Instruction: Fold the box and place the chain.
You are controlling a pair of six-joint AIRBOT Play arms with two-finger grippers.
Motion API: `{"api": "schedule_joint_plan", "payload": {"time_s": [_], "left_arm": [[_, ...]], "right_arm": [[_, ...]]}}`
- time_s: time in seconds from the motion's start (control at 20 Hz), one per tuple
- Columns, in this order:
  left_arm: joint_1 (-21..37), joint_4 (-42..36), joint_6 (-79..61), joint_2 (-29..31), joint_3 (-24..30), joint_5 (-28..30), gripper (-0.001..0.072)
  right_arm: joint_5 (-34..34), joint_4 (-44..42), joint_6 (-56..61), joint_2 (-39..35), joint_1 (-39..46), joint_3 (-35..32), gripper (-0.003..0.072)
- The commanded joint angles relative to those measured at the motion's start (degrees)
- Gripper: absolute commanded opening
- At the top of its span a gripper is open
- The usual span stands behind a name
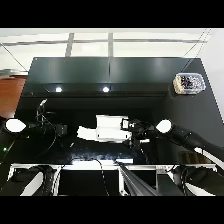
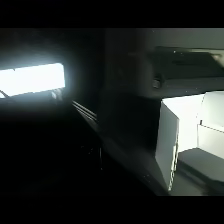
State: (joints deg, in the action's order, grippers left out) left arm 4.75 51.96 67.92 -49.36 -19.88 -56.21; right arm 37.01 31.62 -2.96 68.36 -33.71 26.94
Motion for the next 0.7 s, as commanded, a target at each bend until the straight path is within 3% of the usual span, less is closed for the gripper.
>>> {"api": "schedule_joint_plan", "payload": {"time_s": [0.0, 0.25, 0.3, 0.55, 0.6, 0.65], "left_arm": [[1.0, -7.6, 2.1, -5.6, 1.4, 0.2, 0.0032], [-8.8, -12.8, 1.9, -12.5, 0.1, 4.0, 0.0061], [-10.6, -12.9, 2.0, -12.9, -0.5, 4.2, 0.0114], [-15.2, -13.5, 2.0, -13.1, -2.7, 6.2, 0.012], [-15.2, -14.6, 1.9, -13.1, -3.1, 5.6, 0.022], [-15.2, -15.2, 1.9, -13.1, -3.7, 4.7, 0.0432]], "right_arm": [[-0.7, 0.0, 0.0, 0.0, 0.0, 0.0, 0.0292], [-1.0, 0.0, 0.0, 0.0, 0.0, 0.0, 0.0292], [-1.0, 0.0, 0.0, 0.0, 0.0, 0.0, 0.0292], [-1.1, 0.0, 0.0, 0.0, 0.0, 0.0, 0.0292], [-1.1, 0.0, 0.0, 0.0, 0.0, 0.0, 0.0292], [-1.1, 0.0, 0.0, 0.0, 0.0, 0.0, 0.0292]]}}
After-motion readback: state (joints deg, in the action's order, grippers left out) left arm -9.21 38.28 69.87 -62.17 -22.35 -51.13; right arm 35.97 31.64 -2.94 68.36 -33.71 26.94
